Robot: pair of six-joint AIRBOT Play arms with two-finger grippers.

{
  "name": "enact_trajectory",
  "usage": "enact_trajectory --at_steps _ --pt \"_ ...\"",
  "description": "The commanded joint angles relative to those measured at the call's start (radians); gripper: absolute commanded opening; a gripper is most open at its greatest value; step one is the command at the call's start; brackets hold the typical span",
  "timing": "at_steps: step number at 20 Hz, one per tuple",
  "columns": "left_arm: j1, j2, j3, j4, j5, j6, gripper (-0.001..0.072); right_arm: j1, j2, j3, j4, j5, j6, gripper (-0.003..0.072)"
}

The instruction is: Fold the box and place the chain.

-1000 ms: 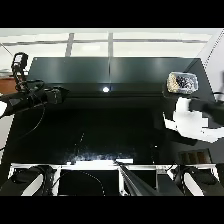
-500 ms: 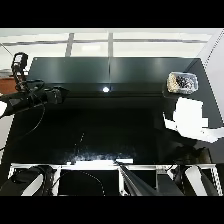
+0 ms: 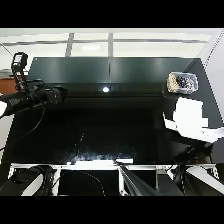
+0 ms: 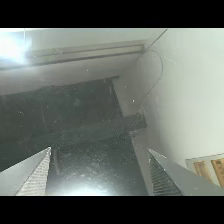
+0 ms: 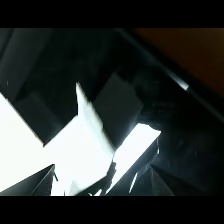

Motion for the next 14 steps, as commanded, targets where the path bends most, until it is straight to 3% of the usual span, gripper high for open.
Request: enact_trajectory --at_steps 1,3,4,6,7,9,10,14 --pt "0.0 -0.001 0.0 0.0 0.01 0.0 0.0709 -0.005 -0.088 0.069 0.037 -0.028 -0.042 0.0694" --pt "0.0 -0.001 0.0 -0.002 0.01 0.0 0.0709 0.007 -0.125 0.084 0.059 -0.068 -0.089 0.066" --pt "0.0 -0.001 0.0 -0.003 0.01 0.0 0.0709 0.018 -0.135 0.085 0.059 -0.078 -0.113 0.0555" --pt "0.0 -0.001 0.0 0.022 0.008 0.001 0.0709 0.045 -0.144 0.087 0.058 -0.078 -0.151 0.053" --pt "0.0 -0.001 0.0 0.033 0.008 0.001 0.0709 0.053 -0.146 0.09 0.059 -0.078 -0.151 0.0444" --pt "0.0 -0.001 0.0 0.032 0.01 0.001 0.0709 0.065 -0.146 0.092 0.059 -0.088 -0.152 0.0188" --pt "0.0 -0.001 0.0 0.031 0.011 0.0 0.0709 0.068 -0.146 0.092 0.063 -0.104 -0.171 0.0027" --pt "0.0 -0.001 0.0 0.014 0.042 0.0 0.0709 0.067 -0.146 0.092 0.113 -0.246 -0.232 0.0021"
